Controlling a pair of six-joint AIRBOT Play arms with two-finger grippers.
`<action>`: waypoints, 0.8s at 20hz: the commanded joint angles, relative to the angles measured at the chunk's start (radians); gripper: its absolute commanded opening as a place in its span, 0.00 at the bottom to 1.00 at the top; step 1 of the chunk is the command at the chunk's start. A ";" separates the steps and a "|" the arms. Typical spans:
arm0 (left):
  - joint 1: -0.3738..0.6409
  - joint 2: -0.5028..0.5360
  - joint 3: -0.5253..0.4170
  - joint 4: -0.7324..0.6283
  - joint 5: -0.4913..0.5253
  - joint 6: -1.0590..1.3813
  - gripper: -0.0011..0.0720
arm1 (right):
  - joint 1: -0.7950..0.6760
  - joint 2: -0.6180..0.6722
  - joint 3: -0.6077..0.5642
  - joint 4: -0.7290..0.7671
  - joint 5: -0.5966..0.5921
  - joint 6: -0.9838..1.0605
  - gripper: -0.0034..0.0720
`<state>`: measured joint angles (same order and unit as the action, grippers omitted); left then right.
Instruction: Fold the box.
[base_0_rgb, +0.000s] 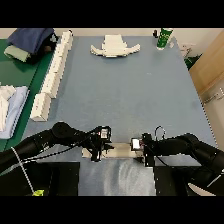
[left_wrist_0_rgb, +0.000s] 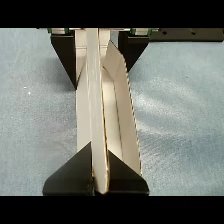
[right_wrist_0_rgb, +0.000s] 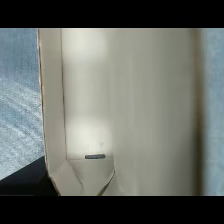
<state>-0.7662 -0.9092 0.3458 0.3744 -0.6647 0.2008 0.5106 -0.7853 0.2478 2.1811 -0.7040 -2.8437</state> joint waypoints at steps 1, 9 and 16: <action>0.001 -0.001 0.000 0.000 0.000 0.000 0.03 | 0.000 0.002 0.000 0.000 -0.006 0.002 0.54; 0.001 -0.001 0.000 0.000 0.000 0.000 0.03 | 0.000 0.003 0.003 -0.009 -0.007 0.062 0.88; 0.001 -0.001 0.000 -0.001 -0.001 0.000 0.03 | 0.000 0.003 0.003 -0.024 -0.003 0.061 0.61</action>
<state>-0.7662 -0.9096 0.3458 0.3740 -0.6655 0.2012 0.5110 -0.7822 0.2497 2.1651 -0.7105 -2.7834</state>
